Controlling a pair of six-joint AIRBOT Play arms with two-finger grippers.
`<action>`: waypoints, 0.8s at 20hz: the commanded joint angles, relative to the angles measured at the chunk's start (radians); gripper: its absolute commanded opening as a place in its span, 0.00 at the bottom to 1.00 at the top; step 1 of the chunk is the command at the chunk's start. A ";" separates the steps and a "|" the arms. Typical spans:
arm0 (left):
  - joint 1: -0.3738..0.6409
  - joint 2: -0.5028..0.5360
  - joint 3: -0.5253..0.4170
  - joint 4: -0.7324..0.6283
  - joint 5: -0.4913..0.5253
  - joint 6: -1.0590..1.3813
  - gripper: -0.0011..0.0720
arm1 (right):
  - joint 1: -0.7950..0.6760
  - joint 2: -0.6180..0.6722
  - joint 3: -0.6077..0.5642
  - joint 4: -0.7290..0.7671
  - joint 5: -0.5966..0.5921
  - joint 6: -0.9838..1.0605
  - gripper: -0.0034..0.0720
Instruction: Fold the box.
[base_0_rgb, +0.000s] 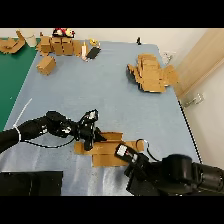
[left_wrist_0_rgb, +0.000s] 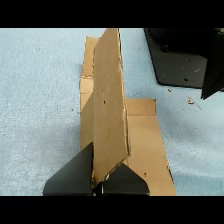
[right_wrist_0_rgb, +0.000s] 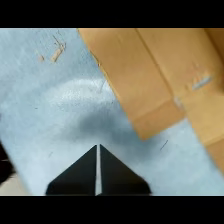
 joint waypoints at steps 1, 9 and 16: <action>0.001 0.000 0.000 0.000 0.000 0.000 0.03 | 0.134 -0.072 -0.009 -0.244 0.083 0.018 0.41; 0.001 0.000 0.000 0.000 0.000 0.000 0.03 | 0.137 -0.306 -0.009 -0.383 0.148 -0.122 0.59; 0.001 0.000 0.000 0.000 0.000 0.000 0.03 | 0.137 -0.349 -0.009 -0.415 0.177 -0.109 0.59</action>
